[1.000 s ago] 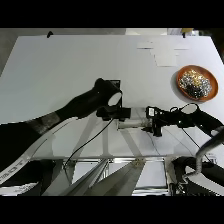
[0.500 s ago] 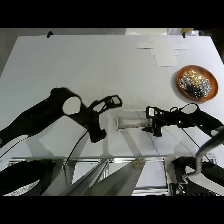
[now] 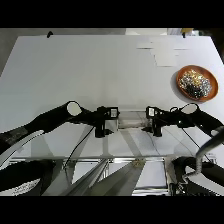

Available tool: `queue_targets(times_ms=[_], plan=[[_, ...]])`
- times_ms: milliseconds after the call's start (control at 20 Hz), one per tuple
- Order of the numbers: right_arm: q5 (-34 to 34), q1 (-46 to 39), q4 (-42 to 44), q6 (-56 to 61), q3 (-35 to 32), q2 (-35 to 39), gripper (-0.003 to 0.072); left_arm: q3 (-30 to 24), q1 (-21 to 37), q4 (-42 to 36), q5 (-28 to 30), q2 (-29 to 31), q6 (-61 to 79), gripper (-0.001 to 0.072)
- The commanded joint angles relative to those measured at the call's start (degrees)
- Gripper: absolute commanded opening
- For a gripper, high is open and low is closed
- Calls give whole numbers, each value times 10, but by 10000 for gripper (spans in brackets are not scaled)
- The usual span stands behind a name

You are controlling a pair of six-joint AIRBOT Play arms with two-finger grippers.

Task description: Fold the box and place the chain.

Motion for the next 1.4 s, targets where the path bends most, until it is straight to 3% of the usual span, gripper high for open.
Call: queue_targets(times_ms=[0, 100, 350, 1350], plan=[[0, 0, 0, 0, 0, 0, 416, -5, 2, -84, 48, -38, 56, 655], [0, 0, 0, 0, 0, 0, 416, -5, 2, -84, 37, -38, 66, 706], [0, 0, 0, 0, 0, 0, 416, -5, 2, -91, 16, -40, 172, 709], [0, 0, 0, 0, 0, 0, 416, -4, -14, -149, 43, -65, 169, 706]])
